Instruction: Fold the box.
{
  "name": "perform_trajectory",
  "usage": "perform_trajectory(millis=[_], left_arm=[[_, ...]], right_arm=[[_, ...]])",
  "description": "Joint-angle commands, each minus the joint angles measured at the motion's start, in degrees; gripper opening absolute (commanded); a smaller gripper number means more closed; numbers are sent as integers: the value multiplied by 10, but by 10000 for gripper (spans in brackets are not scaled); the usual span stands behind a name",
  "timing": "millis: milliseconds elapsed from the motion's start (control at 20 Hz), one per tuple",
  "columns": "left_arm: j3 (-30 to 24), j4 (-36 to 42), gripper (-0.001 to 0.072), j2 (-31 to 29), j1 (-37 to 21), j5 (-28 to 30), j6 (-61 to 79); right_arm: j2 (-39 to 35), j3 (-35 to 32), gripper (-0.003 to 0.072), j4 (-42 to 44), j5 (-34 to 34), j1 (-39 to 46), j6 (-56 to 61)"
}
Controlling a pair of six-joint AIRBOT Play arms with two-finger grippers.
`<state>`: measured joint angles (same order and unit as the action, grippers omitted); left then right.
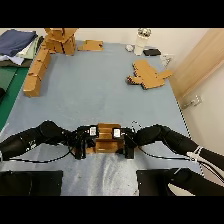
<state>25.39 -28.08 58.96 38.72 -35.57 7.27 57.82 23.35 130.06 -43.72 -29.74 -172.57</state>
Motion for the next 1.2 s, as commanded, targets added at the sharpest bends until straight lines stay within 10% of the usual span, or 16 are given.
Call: perform_trajectory(millis=[0,500,600,1150], left_arm=[[0,27,14,7,12,16,28],[0,49,22,21,20,20,28],[0,52,668,21,20,20,28],[0,50,630,21,20,12,22]], right_arm=[[0,0,449,-3,0,0,0],[0,0,448,-4,0,0,0],[0,0,448,-4,0,0,0],[0,0,448,-4,0,0,0]])
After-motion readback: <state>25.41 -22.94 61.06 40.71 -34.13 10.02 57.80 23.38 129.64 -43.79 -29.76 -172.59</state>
